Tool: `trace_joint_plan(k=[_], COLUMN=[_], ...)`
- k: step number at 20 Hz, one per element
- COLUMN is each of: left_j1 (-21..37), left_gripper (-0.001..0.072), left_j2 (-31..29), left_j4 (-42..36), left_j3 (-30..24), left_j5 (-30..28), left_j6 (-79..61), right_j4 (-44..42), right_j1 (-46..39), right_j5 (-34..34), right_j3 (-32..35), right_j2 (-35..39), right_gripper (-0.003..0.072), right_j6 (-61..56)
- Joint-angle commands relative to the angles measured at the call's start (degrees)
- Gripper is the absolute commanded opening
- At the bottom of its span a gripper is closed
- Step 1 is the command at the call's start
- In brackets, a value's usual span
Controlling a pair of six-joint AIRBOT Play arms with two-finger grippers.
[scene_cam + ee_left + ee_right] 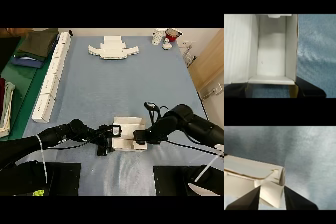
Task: Fold the box.
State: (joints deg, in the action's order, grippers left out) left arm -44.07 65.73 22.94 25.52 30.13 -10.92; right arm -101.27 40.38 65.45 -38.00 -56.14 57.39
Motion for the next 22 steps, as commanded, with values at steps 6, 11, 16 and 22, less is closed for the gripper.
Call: trace_joint_plan(k=[6, 11, 16, 22], left_j1=[0.0, 0.0, 0.0, 0.0], left_gripper=[0.0528, 0.0528, 0.0528, 0.0528], left_j2=[0.0, 0.0, 0.0, 0.0], left_j4=[0.0, 0.0, 0.0, 0.0], left_j3=[0.0, 0.0, 0.0, 0.0], left_j5=[0.0, 0.0, 0.0, 0.0], left_j6=[0.0, 0.0, 0.0, 0.0], right_j4=[14.0, 14.0, 13.4, 13.2], right_j1=[8.7, 8.7, 8.7, 8.7], right_j5=[0.4, -1.7, -1.6, -1.3], right_j3=[-3.6, -3.6, -3.6, -3.6], right_j2=[-8.5, -9.0, -10.0, -10.1], right_gripper=[0.0445, 0.0402, 0.0004, 0.0004], right_j6=[-18.2, -21.6, -21.6, -21.5])
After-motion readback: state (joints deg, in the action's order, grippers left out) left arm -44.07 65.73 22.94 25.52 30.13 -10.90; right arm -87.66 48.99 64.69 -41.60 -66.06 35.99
